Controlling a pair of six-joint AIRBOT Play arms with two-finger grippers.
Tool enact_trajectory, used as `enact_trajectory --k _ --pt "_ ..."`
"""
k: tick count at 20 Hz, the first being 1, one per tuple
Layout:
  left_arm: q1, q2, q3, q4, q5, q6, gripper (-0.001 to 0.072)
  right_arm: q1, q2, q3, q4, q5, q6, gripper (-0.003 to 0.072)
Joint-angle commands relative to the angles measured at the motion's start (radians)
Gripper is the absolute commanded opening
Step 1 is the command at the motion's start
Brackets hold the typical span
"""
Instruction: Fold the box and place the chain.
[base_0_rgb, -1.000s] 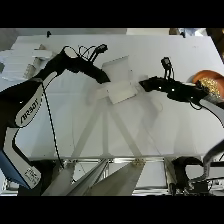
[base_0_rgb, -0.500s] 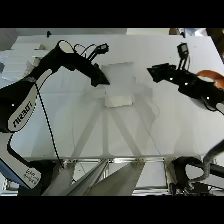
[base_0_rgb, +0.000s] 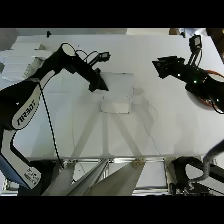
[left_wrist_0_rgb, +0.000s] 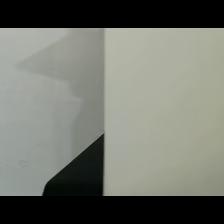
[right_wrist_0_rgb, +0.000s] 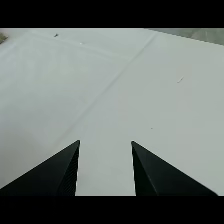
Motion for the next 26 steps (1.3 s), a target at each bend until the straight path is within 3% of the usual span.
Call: enact_trajectory --k 1,6,26 --pt "-0.031 -0.026 -0.002 0.048 0.110 0.014 -0.0005 -0.001 0.004 0.000 -0.005 0.003 0.003 0.0355" --pt "-0.087 -0.046 -0.002 0.037 0.251 0.015 -0.0006 -0.001 0.004 0.000 -0.016 0.002 0.003 0.0354" --pt "-0.083 -0.081 -0.004 0.038 0.308 -0.042 -0.0004 -0.001 0.004 0.000 -0.030 0.001 0.003 0.0354"
